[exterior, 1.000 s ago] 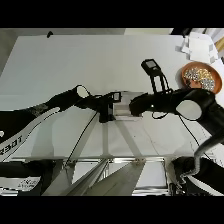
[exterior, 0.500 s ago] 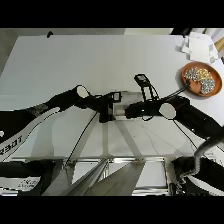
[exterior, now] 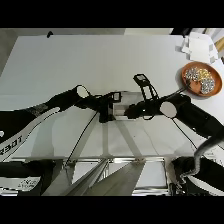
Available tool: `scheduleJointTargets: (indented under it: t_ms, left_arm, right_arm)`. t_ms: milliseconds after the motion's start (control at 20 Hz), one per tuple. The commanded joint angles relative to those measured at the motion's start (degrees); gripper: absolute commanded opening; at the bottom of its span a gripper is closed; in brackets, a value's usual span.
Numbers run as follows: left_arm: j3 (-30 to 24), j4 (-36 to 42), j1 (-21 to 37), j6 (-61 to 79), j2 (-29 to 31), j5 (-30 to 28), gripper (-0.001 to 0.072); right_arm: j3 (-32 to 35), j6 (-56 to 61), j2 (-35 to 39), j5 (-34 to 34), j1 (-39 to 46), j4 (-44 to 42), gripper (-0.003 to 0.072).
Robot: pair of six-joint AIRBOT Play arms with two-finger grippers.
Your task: Fold the box and place the chain.
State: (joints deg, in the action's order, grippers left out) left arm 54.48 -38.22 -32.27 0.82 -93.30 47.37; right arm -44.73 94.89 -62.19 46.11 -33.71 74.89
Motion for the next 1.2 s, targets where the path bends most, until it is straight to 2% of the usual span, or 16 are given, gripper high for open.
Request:
scheduleJointTargets:
  t_ms: [0,150,250,450,600,650,750,950,1150]
  left_arm:
    - [0.00,0.00,0.04,0.02,-0.04,-0.02,0.0017]
    - [0.00,0.00,0.04,0.02,-0.04,0.00,0.0017]
    - [0.00,0.00,0.04,0.02,-0.04,0.00,0.0017]
    - [0.00,0.00,0.04,0.02,-0.04,0.00,0.0017]
    - [0.00,0.00,0.04,0.02,-0.02,0.00,0.0017]
    - [0.00,0.00,0.04,0.00,-0.04,0.00,0.0017]
    - [0.00,0.00,0.04,0.02,-0.04,0.00,0.0017]
    - [0.00,0.00,0.04,0.02,-0.04,0.00,0.0017]
    - [0.00,0.00,0.04,0.02,-0.04,0.00,0.0017]
  right_arm:
    - [-4.15,-3.39,2.01,9.99,3.48,3.08,0.0259]
    - [-5.22,-4.98,3.04,19.39,8.55,9.88,0.0258]
    - [-5.20,-4.98,2.99,21.40,12.37,14.51,0.0254]
    - [-5.20,-4.92,1.57,13.00,22.93,16.85,0.0228]
    - [-5.20,-4.94,-3.67,9.64,29.14,17.00,0.0230]
    - [-5.20,-4.96,-5.86,9.44,30.14,17.73,0.0236]
    - [-5.22,-4.96,-10.54,9.38,30.62,20.13,0.0359]
    - [-5.22,-4.63,-16.72,5.29,30.62,20.87,0.0355]
    - [-5.22,-3.37,-17.68,0.72,30.62,20.87,0.0351]
